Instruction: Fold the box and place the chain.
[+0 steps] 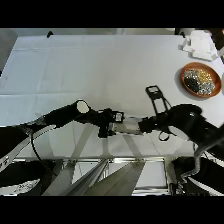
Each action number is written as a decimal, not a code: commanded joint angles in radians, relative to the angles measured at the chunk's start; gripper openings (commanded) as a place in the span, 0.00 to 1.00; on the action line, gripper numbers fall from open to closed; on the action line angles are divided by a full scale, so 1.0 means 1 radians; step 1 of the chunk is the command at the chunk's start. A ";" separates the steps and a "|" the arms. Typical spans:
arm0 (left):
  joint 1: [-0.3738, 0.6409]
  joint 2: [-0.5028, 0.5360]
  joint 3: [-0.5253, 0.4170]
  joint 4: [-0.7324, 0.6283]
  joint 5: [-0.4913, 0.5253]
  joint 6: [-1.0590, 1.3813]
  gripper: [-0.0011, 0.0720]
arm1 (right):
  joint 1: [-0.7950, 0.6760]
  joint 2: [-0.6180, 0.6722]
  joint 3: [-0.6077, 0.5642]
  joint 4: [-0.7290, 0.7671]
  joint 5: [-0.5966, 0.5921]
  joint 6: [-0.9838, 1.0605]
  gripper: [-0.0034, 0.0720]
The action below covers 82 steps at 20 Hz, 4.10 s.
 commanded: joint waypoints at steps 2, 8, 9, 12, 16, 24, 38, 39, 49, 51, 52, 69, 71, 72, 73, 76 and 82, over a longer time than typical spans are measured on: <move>0.000 0.000 0.000 0.000 0.000 0.000 0.47 | -0.160 0.212 0.001 -0.235 0.001 -0.048 0.59; 0.000 0.000 0.000 0.000 0.000 0.000 0.47 | -0.795 0.072 0.002 -0.227 -0.284 -0.315 0.59; 0.000 0.000 0.000 0.000 0.000 0.000 0.47 | -0.895 0.024 0.006 -0.192 -0.352 -0.356 0.59; 0.000 0.000 0.000 0.000 0.000 0.000 0.47 | -1.128 -0.169 0.080 -0.019 -0.451 -0.533 0.59; 0.000 0.000 0.000 0.000 0.000 0.000 0.47 | -1.217 -0.429 0.229 0.136 -0.478 -0.698 0.59; 0.000 0.000 0.000 0.000 0.000 0.000 0.47 | -1.217 -0.692 0.445 0.402 -0.476 -0.777 0.58; 0.000 0.000 0.000 0.000 0.000 0.000 0.47 | -1.217 -0.755 0.451 0.401 -0.358 -0.784 0.14; 0.000 0.000 0.000 0.000 0.001 0.000 0.47 | -1.217 -0.737 0.451 0.401 -0.357 -0.807 0.06; 0.000 0.000 0.000 0.000 0.000 0.000 0.47 | -1.217 -0.313 0.451 0.406 -0.114 -0.936 0.06; 0.000 0.000 0.000 0.000 0.000 0.000 0.47 | -1.217 -0.196 0.451 0.421 -0.051 -0.943 0.06; 0.000 0.000 0.000 0.000 0.000 0.000 0.47 | -1.217 -0.137 0.451 0.449 -0.029 -0.962 0.06; 0.000 0.000 0.000 0.000 0.000 0.000 0.47 | -1.217 0.526 0.451 0.913 0.097 -1.092 0.06; 0.000 0.000 0.000 0.000 0.000 0.000 0.47 | -1.217 0.528 0.451 0.998 0.124 -1.093 0.06; 0.000 0.000 0.000 0.000 0.000 0.000 0.47 | -1.217 0.528 0.451 1.036 0.149 -1.112 0.06; 0.000 0.000 0.000 0.000 0.000 0.000 0.47 | -1.217 0.529 0.451 1.087 0.181 -1.168 0.06; 0.000 0.000 0.000 0.000 0.000 0.000 0.47 | -1.217 0.531 0.451 1.205 0.245 -1.337 0.06; 0.000 0.000 0.000 0.000 0.001 0.000 0.47 | -1.217 0.527 0.451 1.179 0.363 -1.344 0.05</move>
